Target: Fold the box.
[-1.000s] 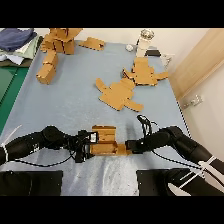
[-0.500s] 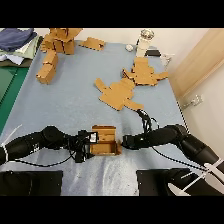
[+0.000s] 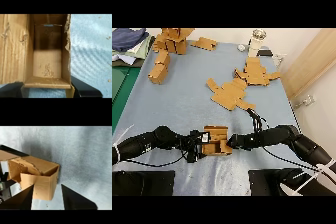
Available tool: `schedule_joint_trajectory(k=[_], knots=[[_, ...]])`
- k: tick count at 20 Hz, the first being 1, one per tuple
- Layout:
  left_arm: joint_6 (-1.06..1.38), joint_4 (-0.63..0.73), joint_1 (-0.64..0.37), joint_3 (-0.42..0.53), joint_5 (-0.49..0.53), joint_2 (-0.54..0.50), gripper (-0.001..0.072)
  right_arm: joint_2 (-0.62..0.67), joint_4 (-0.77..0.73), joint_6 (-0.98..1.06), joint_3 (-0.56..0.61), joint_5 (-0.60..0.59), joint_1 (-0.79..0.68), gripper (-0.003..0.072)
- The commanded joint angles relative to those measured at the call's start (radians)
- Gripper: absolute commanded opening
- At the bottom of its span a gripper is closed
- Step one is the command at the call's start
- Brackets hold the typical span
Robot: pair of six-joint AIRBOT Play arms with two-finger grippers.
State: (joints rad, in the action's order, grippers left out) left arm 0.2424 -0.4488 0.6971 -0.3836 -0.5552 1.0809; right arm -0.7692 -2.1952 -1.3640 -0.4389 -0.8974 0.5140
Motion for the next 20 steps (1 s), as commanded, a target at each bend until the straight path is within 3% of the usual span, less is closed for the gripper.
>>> schedule_joint_trajectory(k=[1, 3, 6, 10, 14, 16, 20], knots=[[0.000, 0.000, 0.000, 0.000, -0.002, 0.000, 0.0454, -0.054, 0.003, 0.066, -0.011, 0.018, 0.033, 0.0506], [0.000, 0.000, 0.000, 0.000, -0.002, 0.000, 0.0454, -0.109, 0.037, 0.127, -0.052, 0.027, 0.097, 0.0504], [0.000, 0.000, 0.000, 0.000, -0.002, 0.000, 0.0454, -0.193, 0.301, 0.422, -0.169, 0.005, 0.227, 0.0502], [0.000, 0.000, 0.000, 0.000, -0.002, 0.000, 0.0454, -0.332, 0.508, 0.686, -0.328, -0.185, 0.371, 0.0502], [0.000, 0.000, 0.000, 0.000, -0.002, 0.000, 0.0454, -0.484, 0.558, 0.791, -0.445, -0.269, 0.453, 0.0496], [0.000, 0.000, 0.000, 0.000, -0.002, 0.000, 0.0454, -0.554, 0.576, 0.790, -0.493, -0.323, 0.467, 0.0439], [0.000, 0.001, 0.000, 0.000, -0.002, 0.000, 0.0455, -0.601, 0.610, 0.789, -0.554, -0.415, 0.466, 0.0438]])
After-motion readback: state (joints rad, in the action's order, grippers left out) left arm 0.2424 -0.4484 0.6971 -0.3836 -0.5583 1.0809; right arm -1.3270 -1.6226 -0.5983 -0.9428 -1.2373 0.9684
